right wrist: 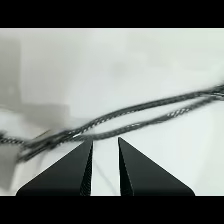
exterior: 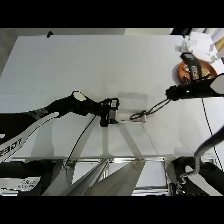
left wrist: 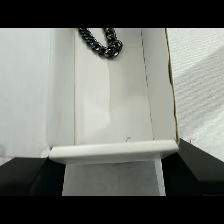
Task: Fold the box and place the chain.
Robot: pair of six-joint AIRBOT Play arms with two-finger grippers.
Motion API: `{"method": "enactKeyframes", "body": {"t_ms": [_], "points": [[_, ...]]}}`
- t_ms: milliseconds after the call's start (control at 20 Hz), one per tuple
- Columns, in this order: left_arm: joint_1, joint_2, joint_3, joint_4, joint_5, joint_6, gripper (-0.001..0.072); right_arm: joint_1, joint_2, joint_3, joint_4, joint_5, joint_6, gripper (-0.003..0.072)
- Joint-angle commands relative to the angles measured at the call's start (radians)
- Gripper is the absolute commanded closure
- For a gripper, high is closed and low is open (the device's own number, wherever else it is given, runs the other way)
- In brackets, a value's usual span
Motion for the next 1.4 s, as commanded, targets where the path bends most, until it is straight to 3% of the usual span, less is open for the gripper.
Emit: {"method": "enactKeyframes", "body": {"t_ms": [0, 450, 600, 1100, 1150, 1200, 1350], "points": [[0.000, 0.000, 0.000, 0.000, 0.000, 0.000, 0.0638, -0.143, -0.069, 0.001, -0.079, -0.120, 0.060, 0.0494], [0.000, 0.000, 0.000, 0.000, 0.000, 0.000, 0.0638, -0.215, -0.359, 0.002, -0.070, -0.350, 0.162, 0.0477], [0.000, 0.000, 0.000, 0.000, 0.000, 0.000, 0.0638, -0.215, -0.426, 0.010, -0.059, -0.359, 0.171, 0.0477], [0.000, 0.000, 0.000, 0.000, 0.000, 0.000, 0.0638, -0.215, -0.468, 0.010, -0.032, -0.399, 0.175, 0.0484], [0.000, 0.000, 0.000, 0.000, 0.000, 0.000, 0.0638, -0.215, -0.467, 0.010, -0.033, -0.384, 0.174, 0.0525], [0.000, 0.000, 0.000, 0.000, 0.000, 0.000, 0.0638, -0.215, -0.467, 0.010, -0.033, -0.370, 0.168, 0.0669], [0.000, 0.000, 0.000, 0.000, 0.000, 0.000, 0.0638, -0.215, -0.460, 0.010, -0.032, -0.344, 0.161, 0.0665]]}}
